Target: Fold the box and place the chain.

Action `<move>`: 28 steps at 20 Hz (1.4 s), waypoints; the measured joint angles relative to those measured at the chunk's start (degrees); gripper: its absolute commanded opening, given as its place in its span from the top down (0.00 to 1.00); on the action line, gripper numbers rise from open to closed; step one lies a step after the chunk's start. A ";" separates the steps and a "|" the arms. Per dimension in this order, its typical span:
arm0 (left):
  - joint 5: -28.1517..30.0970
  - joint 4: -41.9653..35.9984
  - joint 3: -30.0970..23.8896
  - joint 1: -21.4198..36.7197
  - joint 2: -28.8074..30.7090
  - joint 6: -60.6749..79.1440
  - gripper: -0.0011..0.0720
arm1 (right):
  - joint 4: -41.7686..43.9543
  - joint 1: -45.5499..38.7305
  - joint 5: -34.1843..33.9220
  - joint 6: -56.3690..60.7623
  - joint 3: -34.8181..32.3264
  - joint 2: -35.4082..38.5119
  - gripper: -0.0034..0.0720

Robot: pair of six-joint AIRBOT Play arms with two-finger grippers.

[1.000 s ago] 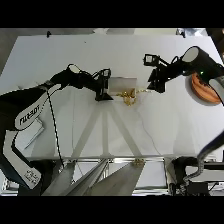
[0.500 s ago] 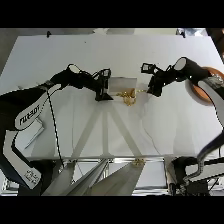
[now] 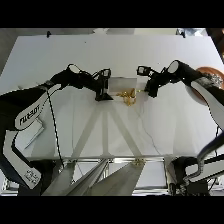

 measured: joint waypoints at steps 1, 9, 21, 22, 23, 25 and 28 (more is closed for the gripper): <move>0.00 0.00 0.00 0.00 0.00 0.00 0.69 | 0.02 0.42 0.07 0.55 -0.11 0.46 0.94; 0.00 0.00 0.00 0.00 0.00 0.00 0.69 | 10.45 2.56 5.35 4.02 -0.04 13.25 0.95; 0.00 0.00 0.00 0.00 0.00 0.02 0.69 | 16.15 10.58 5.90 7.08 -0.07 14.14 0.55; 0.00 0.00 0.00 0.00 0.00 0.02 0.69 | 15.47 10.60 6.25 8.24 -0.07 14.29 0.55; 0.00 0.00 0.00 0.00 0.00 0.02 0.69 | 14.93 10.54 6.49 9.16 -0.09 14.78 0.55; 0.00 0.00 -0.02 0.00 0.00 0.00 0.69 | 13.88 10.34 7.15 11.45 -0.15 16.72 0.55; 0.00 -0.02 0.00 0.00 0.00 0.00 0.69 | 10.91 10.21 7.50 15.58 -2.64 21.57 0.55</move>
